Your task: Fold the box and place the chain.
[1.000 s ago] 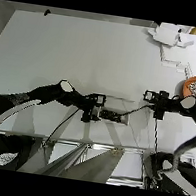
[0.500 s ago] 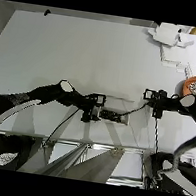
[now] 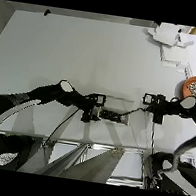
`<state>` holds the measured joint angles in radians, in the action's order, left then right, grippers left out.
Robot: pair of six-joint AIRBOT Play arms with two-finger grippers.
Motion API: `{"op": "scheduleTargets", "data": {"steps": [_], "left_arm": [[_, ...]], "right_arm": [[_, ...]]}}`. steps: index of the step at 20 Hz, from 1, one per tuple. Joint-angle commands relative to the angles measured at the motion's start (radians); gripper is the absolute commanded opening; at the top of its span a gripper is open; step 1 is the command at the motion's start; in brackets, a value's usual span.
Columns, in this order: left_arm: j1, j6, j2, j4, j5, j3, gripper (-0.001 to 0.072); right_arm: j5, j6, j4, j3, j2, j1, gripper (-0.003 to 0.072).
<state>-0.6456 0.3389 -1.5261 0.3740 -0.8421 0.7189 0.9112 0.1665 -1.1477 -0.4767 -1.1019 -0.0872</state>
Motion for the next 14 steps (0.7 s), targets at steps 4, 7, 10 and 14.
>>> {"op": "scheduleTargets", "data": {"steps": [4, 7, 10, 14], "left_arm": [[0.000, 0.000, 0.001, 0.000, 0.000, 0.000, 0.0272], [0.000, 0.000, 0.001, 0.000, 0.000, 0.000, 0.0272], [0.000, 0.000, 0.001, 0.000, 0.000, 0.000, 0.0272], [0.000, 0.001, 0.001, 0.000, 0.000, 0.000, 0.0272]], "right_arm": [[0.026, 0.000, 0.005, 0.054, 0.079, 0.000, 0.0034], [0.035, 0.000, 0.019, 0.054, 0.130, 0.000, 0.0064], [0.035, 0.000, 0.069, 0.054, 0.149, 0.000, 0.0274], [0.035, 0.000, 0.079, 0.054, 0.149, 0.000, 0.0274]]}}
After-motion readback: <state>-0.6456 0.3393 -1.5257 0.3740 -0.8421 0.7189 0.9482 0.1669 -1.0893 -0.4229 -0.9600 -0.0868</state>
